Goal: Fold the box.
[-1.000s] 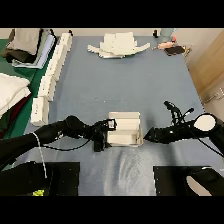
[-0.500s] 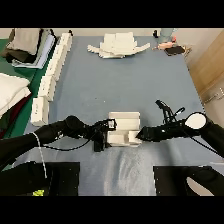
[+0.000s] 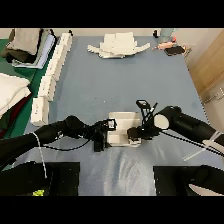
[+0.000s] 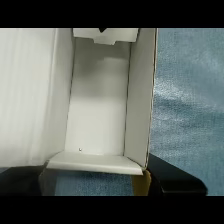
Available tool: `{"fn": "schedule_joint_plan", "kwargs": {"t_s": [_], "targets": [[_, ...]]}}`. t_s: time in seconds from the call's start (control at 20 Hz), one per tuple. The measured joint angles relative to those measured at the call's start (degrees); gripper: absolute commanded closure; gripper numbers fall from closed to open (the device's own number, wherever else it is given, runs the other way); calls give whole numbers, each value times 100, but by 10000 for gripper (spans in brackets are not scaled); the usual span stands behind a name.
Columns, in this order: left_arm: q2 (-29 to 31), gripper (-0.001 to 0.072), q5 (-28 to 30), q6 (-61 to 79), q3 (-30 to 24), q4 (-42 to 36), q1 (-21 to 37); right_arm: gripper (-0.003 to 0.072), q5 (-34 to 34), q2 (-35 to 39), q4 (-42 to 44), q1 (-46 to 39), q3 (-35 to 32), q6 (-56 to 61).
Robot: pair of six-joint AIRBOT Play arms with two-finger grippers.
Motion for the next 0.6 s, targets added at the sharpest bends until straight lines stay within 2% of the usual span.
{"fn": "schedule_joint_plan", "kwargs": {"t_s": [0.15,0.3,0.45,0.6], "targets": [[0,95,0,0,0,0,2,281,337,-468,-629,487,424,973],[0,94,2,0,0,2,0,282,588,-807,-883,756,634,1633],[0,94,0,0,-2,2,0,399,758,-1014,-1054,881,715,2135],[0,94,0,2,0,7,0,656,970,-1088,-1276,927,750,2461]]}}
